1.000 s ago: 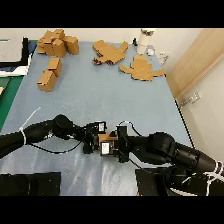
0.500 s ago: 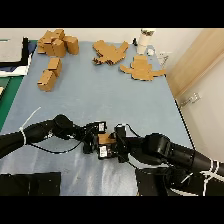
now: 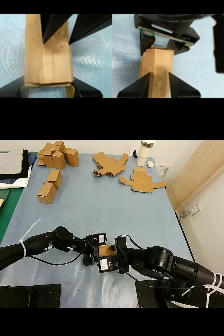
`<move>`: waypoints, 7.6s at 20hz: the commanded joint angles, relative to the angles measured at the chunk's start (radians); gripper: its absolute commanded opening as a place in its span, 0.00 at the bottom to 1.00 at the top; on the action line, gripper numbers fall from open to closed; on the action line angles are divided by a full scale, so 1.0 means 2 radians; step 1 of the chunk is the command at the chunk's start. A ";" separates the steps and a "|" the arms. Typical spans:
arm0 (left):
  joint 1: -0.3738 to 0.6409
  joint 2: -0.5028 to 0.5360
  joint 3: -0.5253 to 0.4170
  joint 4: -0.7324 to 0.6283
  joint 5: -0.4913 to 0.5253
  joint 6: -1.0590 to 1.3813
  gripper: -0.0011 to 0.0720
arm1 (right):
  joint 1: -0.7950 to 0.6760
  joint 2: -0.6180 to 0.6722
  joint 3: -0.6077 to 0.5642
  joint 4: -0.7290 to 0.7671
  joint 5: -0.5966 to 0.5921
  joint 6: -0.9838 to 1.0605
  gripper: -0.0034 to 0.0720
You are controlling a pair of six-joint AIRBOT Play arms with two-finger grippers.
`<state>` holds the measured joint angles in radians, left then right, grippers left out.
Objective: Fold the box.
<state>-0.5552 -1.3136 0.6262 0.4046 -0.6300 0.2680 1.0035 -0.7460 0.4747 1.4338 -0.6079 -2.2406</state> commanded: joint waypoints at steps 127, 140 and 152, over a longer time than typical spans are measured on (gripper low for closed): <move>0.000 0.000 0.000 0.000 0.000 0.000 0.72 | 0.088 -0.006 0.014 -0.171 -0.043 0.209 0.25; 0.000 0.000 0.000 0.000 0.000 0.000 0.72 | 0.089 -0.027 0.014 -0.155 -0.039 0.210 0.23; 0.000 0.000 0.000 0.000 0.000 0.000 0.72 | 0.094 -0.028 0.015 -0.181 -0.037 0.231 0.23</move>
<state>-0.5552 -1.3136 0.6262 0.4046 -0.6308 0.2695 1.1900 -0.8028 0.5041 1.0985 -0.6827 -1.7977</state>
